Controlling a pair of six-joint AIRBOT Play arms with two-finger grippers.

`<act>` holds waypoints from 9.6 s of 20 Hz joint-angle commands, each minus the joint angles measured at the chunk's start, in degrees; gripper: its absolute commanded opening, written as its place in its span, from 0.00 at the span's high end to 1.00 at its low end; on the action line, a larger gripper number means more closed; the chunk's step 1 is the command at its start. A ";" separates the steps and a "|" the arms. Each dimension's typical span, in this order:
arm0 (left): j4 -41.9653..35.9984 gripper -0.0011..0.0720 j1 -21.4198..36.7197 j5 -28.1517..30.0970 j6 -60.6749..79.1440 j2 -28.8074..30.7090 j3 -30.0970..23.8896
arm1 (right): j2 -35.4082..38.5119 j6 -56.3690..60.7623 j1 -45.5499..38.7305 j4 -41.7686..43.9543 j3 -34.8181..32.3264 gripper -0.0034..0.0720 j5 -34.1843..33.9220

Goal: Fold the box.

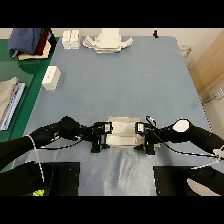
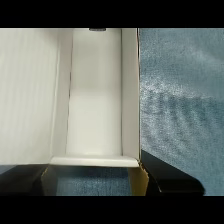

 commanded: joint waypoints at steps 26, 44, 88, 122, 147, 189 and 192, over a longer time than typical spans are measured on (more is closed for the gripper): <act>0.00 0.41 -0.04 0.02 0.02 -0.02 0.04 | 28.79 40.81 0.00 -13.53 0.46 0.03 8.61; 0.00 0.41 -0.04 0.02 0.02 -0.02 0.04 | 15.02 82.73 0.00 14.43 3.32 0.94 -0.92; 0.00 0.41 -0.04 0.00 0.02 -0.02 0.07 | 27.06 30.49 0.85 -27.82 -1.66 0.25 8.63; 0.00 0.41 -0.04 0.00 0.02 -0.02 0.07 | 12.52 15.85 9.16 -7.72 -2.23 0.07 -6.62; 0.00 0.41 -0.04 0.02 0.02 -0.02 0.04 | 6.54 89.09 -5.81 -18.08 2.80 0.95 14.01; 0.00 0.41 -0.04 0.00 0.02 -0.02 0.07 | -14.99 155.88 31.30 -52.76 26.47 0.95 17.55; 0.00 0.41 -0.04 0.02 0.02 -0.02 0.04 | -14.88 155.86 31.30 -53.16 26.47 0.91 18.47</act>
